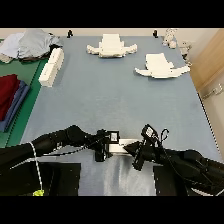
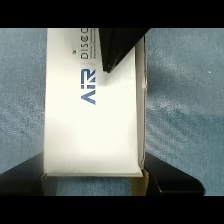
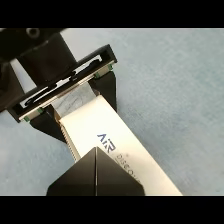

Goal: Fold the box.

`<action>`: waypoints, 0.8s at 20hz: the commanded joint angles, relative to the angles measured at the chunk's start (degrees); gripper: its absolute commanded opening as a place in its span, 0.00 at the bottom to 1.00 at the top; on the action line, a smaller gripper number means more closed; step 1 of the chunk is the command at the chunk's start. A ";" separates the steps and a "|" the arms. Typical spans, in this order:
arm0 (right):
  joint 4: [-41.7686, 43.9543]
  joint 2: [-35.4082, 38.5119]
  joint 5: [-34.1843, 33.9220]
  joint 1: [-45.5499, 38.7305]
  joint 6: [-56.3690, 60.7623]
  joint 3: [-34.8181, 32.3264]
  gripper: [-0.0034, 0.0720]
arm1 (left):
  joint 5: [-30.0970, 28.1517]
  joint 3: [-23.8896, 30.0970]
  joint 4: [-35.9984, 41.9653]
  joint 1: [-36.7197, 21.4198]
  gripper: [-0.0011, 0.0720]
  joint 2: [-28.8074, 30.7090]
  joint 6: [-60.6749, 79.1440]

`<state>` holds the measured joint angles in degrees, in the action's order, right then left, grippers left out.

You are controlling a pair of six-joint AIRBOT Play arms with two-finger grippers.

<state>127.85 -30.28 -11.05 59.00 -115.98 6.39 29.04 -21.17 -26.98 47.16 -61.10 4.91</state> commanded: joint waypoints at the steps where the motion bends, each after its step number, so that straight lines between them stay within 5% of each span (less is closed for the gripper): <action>1: -0.55 0.90 1.70 0.07 -0.68 -1.77 0.05 | -0.02 -0.02 0.00 0.00 0.64 0.04 0.02; 16: -0.52 -1.20 4.11 0.07 -1.03 -3.76 0.05 | -0.02 -0.02 0.00 0.00 0.65 0.04 0.02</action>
